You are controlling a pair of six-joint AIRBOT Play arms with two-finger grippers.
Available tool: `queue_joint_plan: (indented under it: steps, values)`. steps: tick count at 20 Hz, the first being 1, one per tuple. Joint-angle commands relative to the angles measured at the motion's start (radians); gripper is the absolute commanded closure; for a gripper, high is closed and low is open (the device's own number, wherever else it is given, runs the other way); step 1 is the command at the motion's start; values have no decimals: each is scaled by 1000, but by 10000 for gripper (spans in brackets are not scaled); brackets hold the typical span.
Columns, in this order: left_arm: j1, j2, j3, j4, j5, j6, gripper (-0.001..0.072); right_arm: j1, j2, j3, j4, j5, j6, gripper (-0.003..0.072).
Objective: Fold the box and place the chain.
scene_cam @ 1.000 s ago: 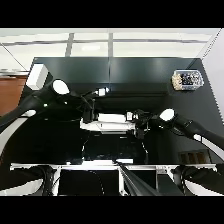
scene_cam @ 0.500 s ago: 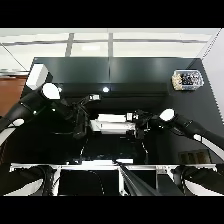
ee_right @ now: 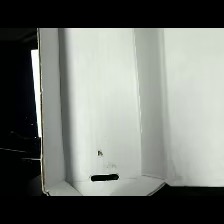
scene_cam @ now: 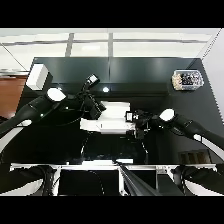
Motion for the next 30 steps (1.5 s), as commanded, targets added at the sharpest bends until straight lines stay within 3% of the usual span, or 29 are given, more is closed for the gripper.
queue_joint_plan:
  steps: [1,5,8,13,20,24,25,26,27,30]
  values:
    - [-1,-81,-2,107,62,18,682,1,-1,-1,0,0,0,561]
    - [-6,-123,-2,110,-14,18,683,1,-1,-1,0,0,0,562]
    - [-13,-123,-1,113,-18,18,682,1,-1,-1,0,-1,0,562]
    - [13,-107,87,184,-234,-36,685,1,-1,-1,4,-3,0,562]
    - [198,167,70,243,-200,-103,685,0,-1,-1,4,-3,0,562]
    - [301,210,-19,141,-264,5,669,1,0,-1,4,-3,0,561]
    - [292,200,-46,129,-279,69,467,1,-1,-1,4,-3,0,561]
    - [271,188,-71,136,-272,121,111,1,-1,-1,4,-3,0,561]
    - [248,178,-94,140,-240,191,-7,1,-1,-1,4,-3,0,561]
    - [165,155,-143,165,-177,498,-6,1,-1,-1,4,-3,0,561]
